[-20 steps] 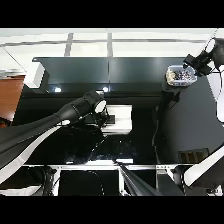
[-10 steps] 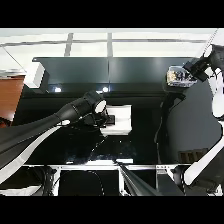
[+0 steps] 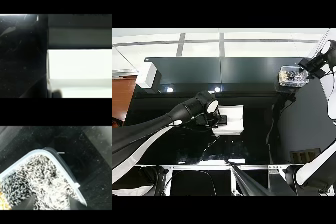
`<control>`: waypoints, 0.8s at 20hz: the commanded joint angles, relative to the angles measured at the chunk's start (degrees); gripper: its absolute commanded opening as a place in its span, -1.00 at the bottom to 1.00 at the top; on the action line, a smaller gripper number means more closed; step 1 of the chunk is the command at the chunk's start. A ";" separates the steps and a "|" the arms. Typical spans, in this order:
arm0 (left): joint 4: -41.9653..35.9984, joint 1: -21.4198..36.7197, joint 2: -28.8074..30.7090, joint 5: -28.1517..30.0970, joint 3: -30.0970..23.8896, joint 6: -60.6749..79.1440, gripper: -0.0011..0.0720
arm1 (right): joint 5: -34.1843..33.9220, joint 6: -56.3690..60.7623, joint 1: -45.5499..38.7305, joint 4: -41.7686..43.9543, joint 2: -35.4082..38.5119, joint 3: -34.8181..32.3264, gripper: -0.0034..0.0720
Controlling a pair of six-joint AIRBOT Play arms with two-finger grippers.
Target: Fold the box and place the chain.
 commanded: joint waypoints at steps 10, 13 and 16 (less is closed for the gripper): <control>0.02 0.07 -0.02 0.09 0.00 0.02 -0.89 | -2.49 -5.57 0.90 12.74 -1.95 -0.02 0.36; 0.02 0.07 -0.02 0.09 0.00 0.02 -0.89 | -2.10 -5.51 0.92 13.42 -3.13 -0.04 0.36; 0.02 0.07 -0.02 0.09 0.00 0.02 -0.89 | -0.09 -5.57 0.83 13.33 -3.17 0.00 -0.42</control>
